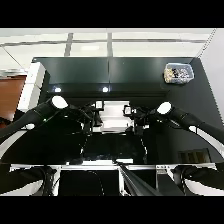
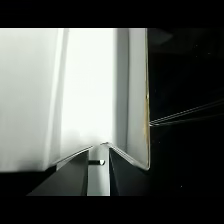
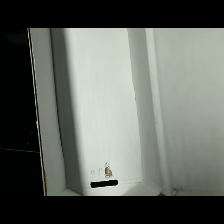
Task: Fold the box and place the chain.
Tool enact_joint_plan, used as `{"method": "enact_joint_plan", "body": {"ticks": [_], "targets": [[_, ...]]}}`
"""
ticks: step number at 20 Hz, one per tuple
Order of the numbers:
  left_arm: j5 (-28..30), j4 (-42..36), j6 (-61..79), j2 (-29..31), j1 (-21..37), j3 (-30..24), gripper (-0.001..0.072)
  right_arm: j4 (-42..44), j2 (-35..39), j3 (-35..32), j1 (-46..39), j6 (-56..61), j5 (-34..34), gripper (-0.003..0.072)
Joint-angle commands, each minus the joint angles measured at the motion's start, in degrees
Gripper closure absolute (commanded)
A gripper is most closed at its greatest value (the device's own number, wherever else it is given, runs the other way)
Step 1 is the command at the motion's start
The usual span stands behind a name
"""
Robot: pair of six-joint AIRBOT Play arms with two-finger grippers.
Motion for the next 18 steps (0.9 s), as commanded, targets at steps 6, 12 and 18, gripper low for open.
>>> {"method": "enact_joint_plan", "body": {"ticks": [6,12,18], "targets": [[1.3,-0.7,-2.8,-1.3,-1.6,0.1,0.0619,0.0,0.0,0.0,0.1,0.0,0.0,0.0556],[0.8,0.0,-5.3,-0.2,-1.2,0.1,0.0490,0.0,0.0,0.0,0.1,0.0,0.0,0.0556],[-5.2,18.3,-36.9,11.5,6.8,3.1,0.0681,0.0,0.0,0.0,0.1,0.0,0.0,0.0555]]}}
